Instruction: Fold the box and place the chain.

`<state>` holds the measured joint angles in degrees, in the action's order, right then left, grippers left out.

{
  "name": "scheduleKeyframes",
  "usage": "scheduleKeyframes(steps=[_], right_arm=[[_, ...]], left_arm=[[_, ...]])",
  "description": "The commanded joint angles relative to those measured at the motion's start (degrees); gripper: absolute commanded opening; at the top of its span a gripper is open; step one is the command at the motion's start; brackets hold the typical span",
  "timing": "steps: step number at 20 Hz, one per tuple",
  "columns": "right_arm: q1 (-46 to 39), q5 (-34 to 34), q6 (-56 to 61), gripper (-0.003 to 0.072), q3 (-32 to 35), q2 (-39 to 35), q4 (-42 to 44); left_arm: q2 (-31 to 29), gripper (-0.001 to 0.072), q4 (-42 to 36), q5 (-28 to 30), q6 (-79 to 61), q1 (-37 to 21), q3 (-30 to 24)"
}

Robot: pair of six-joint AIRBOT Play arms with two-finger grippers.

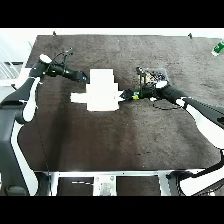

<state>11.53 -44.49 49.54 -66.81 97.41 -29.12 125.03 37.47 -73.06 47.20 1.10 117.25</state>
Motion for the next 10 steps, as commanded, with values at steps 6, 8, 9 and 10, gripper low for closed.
scheduleKeyframes(steps=[6, 8, 9, 10], right_arm=[[0.24, -0.07, -0.72, 0.0008, 0.00, -0.04, 0.00], [0.22, -0.07, -0.72, 0.0008, 0.00, -0.04, 0.00], [0.22, -0.09, -0.70, 0.0008, 0.00, -0.04, 0.00], [0.22, -0.09, -0.70, 0.0008, 0.00, -0.04, 0.00]], left_arm=[[0.70, 0.0566, -3.21, -5.68, 0.70, 0.66, 0.04], [0.70, 0.0567, -3.26, -7.65, 0.35, 1.27, 0.04], [0.74, 0.0567, -3.04, -7.91, 0.31, 1.44, 0.07], [0.87, 0.0567, -2.84, -8.48, 0.17, 1.68, 0.07]])
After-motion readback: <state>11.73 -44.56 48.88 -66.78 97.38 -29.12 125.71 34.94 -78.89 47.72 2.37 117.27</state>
